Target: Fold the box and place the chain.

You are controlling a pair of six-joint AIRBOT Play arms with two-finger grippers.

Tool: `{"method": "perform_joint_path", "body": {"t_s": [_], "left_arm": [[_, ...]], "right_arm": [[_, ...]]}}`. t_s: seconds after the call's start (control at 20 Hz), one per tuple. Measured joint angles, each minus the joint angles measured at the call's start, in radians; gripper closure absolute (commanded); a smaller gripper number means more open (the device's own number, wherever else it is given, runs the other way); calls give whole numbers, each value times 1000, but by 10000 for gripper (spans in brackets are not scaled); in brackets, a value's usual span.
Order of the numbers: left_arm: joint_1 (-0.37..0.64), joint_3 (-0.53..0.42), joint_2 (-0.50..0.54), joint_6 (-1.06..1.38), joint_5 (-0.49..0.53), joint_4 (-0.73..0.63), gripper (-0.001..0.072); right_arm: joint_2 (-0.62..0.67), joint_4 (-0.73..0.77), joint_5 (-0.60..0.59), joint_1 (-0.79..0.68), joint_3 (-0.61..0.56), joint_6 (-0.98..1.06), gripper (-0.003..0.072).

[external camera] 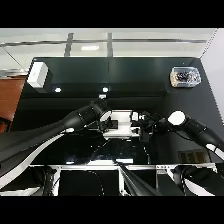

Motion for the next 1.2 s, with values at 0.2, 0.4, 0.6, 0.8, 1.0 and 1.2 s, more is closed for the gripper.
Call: {"method": "perform_joint_path", "body": {"t_s": [0.2, 0.4, 0.6, 0.8, 1.0, 1.2], "left_arm": [[0, 0, 0, 0, 0, 0, 684], [0, 0, 0, 0, 1, 0, 684], [0, 0, 0, 0, 4, -1, 684], [0, 0, 0, -1, 5, -2, 684], [0, 0, 0, -2, 5, -2, 684], [0, 0, 0, -2, 5, -2, 684]], "right_arm": [[-31, 84, 5, 0, 0, -15, 277], [-42, 117, 5, 0, 0, -19, 466], [-34, 111, 10, -2, 3, 84, 672], [27, 55, 138, -96, 68, 466, 672], [65, -101, 240, -370, 117, 808, 671], [74, -212, 272, -615, 75, 1088, 671]]}}
